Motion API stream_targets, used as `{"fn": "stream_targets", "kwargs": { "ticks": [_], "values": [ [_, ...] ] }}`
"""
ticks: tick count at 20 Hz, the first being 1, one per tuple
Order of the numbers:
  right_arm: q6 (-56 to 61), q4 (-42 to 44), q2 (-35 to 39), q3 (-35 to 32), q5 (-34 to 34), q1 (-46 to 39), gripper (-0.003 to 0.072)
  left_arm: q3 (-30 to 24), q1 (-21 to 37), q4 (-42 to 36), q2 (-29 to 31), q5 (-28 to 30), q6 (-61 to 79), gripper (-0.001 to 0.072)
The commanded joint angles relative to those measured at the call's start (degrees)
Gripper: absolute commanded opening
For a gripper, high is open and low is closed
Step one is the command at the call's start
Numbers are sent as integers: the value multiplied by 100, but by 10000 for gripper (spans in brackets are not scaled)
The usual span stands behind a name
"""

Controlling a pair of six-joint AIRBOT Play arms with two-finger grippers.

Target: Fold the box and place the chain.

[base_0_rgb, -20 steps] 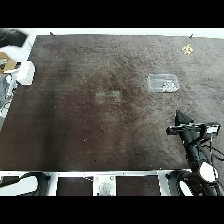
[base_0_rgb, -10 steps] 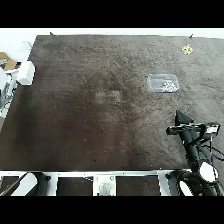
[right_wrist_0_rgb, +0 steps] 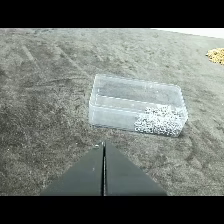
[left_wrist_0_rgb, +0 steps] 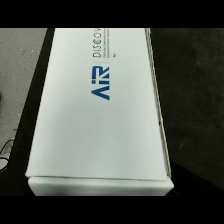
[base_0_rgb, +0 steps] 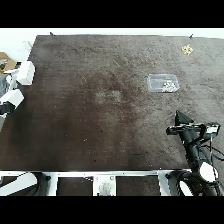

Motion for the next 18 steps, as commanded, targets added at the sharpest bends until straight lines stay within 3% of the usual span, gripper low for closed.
{"fn": "stream_targets", "kwargs": {
  "ticks": [1, 8, 9, 10, 11, 18],
  "values": [
    [0, 2, 2, -2, 0, 4, 2, 205, 7, 20, -522, -391, 522, 5],
    [-2, 0, 2, -2, 0, 4, 2, 295, 9, 470, -723, -166, 520, 13],
    [-2, 0, 2, -2, 0, 4, 1, 295, 9, 540, -721, -160, 525, 191],
    [-2, 0, 2, -2, 0, 4, 1, 297, 9, 544, -721, -142, 520, 579],
    [-2, 0, 2, -2, 0, 4, 2, 323, 9, 562, -721, -184, 520, 682],
    [-2, 0, 0, -2, 0, 4, 1, 1231, 9, 638, -597, -1113, 306, 684]
  ]
}}
